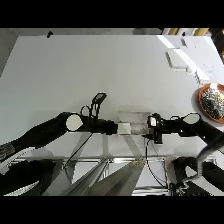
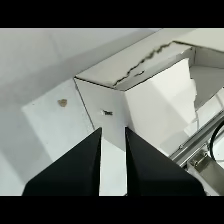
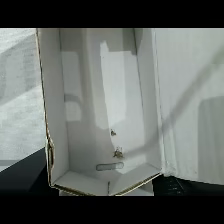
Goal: Fold the box and place the chain.
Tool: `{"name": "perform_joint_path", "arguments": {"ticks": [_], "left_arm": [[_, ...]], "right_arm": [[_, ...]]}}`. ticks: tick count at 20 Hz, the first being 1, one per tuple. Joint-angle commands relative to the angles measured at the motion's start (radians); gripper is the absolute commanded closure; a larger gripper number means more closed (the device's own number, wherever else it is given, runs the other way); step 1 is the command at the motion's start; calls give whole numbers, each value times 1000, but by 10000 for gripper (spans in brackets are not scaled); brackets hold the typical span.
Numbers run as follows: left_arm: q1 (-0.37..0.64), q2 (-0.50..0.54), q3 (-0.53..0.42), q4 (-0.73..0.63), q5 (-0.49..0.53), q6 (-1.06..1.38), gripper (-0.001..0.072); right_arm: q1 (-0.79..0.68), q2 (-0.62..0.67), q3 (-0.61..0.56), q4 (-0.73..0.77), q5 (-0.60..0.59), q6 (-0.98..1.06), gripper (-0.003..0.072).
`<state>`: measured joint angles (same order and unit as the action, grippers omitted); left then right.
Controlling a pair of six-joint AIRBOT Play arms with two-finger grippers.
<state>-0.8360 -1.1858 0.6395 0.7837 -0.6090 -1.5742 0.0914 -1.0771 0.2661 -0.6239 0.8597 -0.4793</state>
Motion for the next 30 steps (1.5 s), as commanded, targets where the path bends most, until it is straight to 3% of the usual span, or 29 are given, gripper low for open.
{"name": "perform_joint_path", "arguments": {"ticks": [1,6,7,10,18,23,30], "left_arm": [[-1,8,1,3,10,0,478],[1,10,1,2,7,-1,473],[0,10,1,2,7,-2,419],[-10,0,18,12,-12,-27,418],[-64,-148,229,323,-228,-335,418],[-103,-212,335,412,-284,-478,419],[-169,-333,497,599,-485,-754,420]], "right_arm": [[0,1,0,0,0,-1,218],[0,1,0,0,0,-1,218],[0,1,0,0,0,0,218],[0,1,0,0,0,-1,218],[0,1,0,0,0,-1,218],[0,1,0,0,0,-1,218],[0,1,0,0,0,-1,218]]}}
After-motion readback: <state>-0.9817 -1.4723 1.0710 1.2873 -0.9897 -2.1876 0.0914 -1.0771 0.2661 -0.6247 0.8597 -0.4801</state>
